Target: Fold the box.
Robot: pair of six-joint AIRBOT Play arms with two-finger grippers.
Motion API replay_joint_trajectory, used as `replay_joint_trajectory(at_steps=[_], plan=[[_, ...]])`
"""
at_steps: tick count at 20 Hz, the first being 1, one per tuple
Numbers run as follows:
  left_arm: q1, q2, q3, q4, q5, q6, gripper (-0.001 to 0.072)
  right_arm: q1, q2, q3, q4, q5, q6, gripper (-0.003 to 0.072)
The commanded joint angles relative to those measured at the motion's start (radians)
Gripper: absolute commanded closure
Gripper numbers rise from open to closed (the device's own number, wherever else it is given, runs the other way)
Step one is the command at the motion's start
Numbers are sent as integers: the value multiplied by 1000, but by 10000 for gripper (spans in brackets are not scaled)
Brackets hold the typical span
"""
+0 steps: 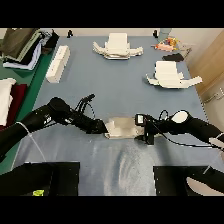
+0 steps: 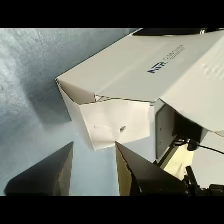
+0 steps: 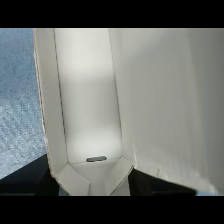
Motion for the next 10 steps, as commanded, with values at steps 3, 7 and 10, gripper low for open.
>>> replay_joint_trajectory(at_steps=[3,7,10], plan=[[-6,-16,2,-95,69,25,276,0,0,0,0,0,0,227],[-14,-16,14,-75,117,-4,276,0,0,0,0,1,0,228],[-95,-16,38,50,198,-113,277,0,0,0,0,0,0,228]])
